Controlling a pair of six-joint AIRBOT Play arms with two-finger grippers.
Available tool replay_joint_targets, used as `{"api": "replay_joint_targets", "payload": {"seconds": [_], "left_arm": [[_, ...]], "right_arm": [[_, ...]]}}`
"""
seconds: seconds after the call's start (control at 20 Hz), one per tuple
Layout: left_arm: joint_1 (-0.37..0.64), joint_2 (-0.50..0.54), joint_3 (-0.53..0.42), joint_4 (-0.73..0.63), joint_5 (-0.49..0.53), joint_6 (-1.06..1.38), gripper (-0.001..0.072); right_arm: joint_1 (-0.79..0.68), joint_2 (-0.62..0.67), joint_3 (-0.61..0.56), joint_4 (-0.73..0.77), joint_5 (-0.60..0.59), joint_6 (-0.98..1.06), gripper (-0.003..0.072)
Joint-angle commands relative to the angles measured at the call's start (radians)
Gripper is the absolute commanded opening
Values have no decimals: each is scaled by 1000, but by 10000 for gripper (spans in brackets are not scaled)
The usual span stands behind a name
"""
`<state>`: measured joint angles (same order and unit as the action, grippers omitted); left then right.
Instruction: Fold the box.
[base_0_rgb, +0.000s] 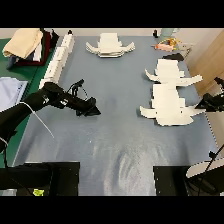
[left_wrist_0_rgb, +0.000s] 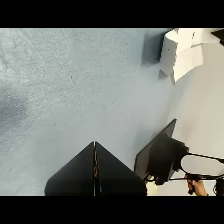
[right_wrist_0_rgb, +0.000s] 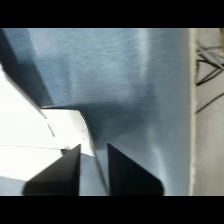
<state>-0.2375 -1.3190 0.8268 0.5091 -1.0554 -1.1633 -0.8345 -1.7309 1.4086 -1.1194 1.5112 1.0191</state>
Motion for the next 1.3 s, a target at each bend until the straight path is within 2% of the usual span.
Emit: {"api": "replay_joint_targets", "payload": {"seconds": [0.0,0.2,0.4,0.55,0.7,0.8,0.85,0.9,0.95,1.05,1.25], "left_arm": [[0,-1,1,-50,1,14,13],[0,0,1,-156,5,127,13],[0,58,0,-157,-26,178,12],[0,159,-23,-75,-66,165,12],[0,269,-112,-30,-125,149,12],[0,325,-163,-29,-123,151,12],[0,343,-173,-29,-123,154,13],[0,354,-174,-31,-126,153,13],[0,362,-174,-31,-129,153,13],[0,368,-174,-34,-135,153,15],[0,367,-174,-38,-134,153,15]], "right_arm": [[27,-13,1,129,108,-18,24],[146,0,-26,198,222,56,3],[319,109,-156,200,187,165,3],[444,240,-312,163,71,213,3],[548,425,-528,163,-134,270,3],[615,547,-664,163,-273,301,5],[642,587,-710,161,-306,302,47],[661,610,-740,155,-316,311,166],[672,615,-754,134,-305,328,244],[673,610,-755,76,-274,361,242],[673,608,-755,69,-274,345,218]]}}
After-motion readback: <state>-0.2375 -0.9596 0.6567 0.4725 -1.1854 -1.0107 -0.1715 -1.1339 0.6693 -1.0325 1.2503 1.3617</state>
